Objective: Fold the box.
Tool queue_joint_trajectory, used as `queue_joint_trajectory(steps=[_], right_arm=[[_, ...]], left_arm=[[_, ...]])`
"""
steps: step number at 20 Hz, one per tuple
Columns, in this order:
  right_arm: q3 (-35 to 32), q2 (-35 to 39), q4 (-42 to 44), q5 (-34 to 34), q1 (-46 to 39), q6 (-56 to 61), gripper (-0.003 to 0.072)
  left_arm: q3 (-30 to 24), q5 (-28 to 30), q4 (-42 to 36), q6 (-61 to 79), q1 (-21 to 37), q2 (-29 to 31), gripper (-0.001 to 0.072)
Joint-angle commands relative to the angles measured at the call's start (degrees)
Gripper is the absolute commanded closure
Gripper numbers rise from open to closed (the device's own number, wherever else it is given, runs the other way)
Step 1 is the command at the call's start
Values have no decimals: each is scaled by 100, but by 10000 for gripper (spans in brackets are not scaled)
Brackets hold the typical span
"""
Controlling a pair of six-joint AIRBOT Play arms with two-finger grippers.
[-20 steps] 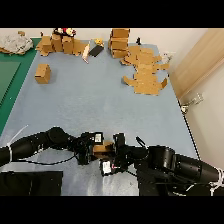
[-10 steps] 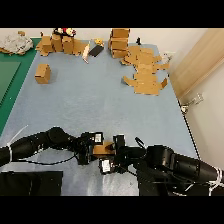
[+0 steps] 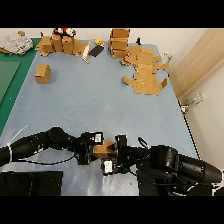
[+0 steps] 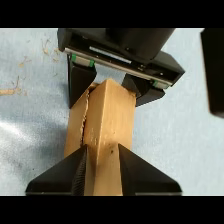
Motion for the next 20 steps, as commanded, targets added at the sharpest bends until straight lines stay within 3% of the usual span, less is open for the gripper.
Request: queue_joint_trajectory(steps=[1, 8, 13, 16, 17, 18, 19, 20], right_arm=[[2, 20, 28, -66, 7, 0, 366], [2, 203, 339, -72, 7, 0, 367], [2, 492, 1023, -382, 7, 37, 366], [2, 1054, 1515, -896, 4, 1095, 367], [2, 1314, 1733, -1082, 4, 1943, 433], [-2, 1554, 1923, -1281, 4, 3093, 610], [-46, 1742, 2022, -1403, 7, 4323, 684], [-111, 1862, 2118, -1473, 4, 5342, 684]], left_arm=[[0, 0, 0, -2, -2, -2, 188], [0, 0, 0, -2, -2, -2, 188], [0, 0, 0, -2, -2, -2, 188], [0, 0, 0, -2, -2, -2, 188], [0, 0, 0, -2, -2, -2, 187], [0, 0, 0, -2, -2, -2, 188], [0, 0, 0, -2, -2, -2, 188], [0, 2, 0, -2, -2, -2, 187]])
